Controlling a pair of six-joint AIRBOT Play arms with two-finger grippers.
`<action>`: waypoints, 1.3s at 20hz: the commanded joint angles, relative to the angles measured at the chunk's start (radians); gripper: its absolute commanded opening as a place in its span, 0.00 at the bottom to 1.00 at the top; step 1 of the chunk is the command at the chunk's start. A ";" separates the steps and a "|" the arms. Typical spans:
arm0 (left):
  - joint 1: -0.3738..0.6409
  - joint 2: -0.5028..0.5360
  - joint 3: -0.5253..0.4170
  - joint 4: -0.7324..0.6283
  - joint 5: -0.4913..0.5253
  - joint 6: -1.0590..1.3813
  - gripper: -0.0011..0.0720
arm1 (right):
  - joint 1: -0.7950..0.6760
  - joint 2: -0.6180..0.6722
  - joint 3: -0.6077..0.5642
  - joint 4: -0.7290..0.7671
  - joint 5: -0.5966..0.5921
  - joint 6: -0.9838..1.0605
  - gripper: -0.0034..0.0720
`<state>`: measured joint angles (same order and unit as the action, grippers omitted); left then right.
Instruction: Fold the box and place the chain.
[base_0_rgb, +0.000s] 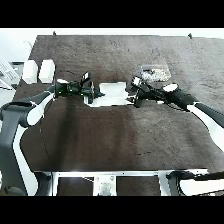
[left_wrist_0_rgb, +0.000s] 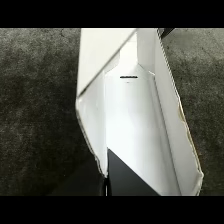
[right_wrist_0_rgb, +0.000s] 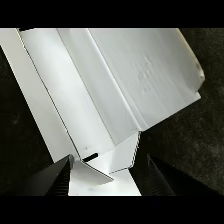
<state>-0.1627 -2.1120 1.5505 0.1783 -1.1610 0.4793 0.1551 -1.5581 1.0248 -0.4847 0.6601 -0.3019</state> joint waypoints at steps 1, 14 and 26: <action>0.000 0.000 0.000 0.000 0.000 0.000 0.04 | -0.003 -0.019 0.028 0.002 0.020 -0.037 0.80; 0.000 0.000 0.000 0.000 0.000 0.000 0.04 | -0.074 -0.182 0.212 -0.025 0.304 -0.088 0.80; 0.000 0.000 0.000 0.000 0.000 0.000 0.04 | -0.088 -0.301 0.353 -0.058 0.435 -0.129 0.88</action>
<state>-0.1627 -2.1120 1.5509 0.1780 -1.1610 0.4793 0.0677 -1.8347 1.3437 -0.5423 1.0691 -0.4248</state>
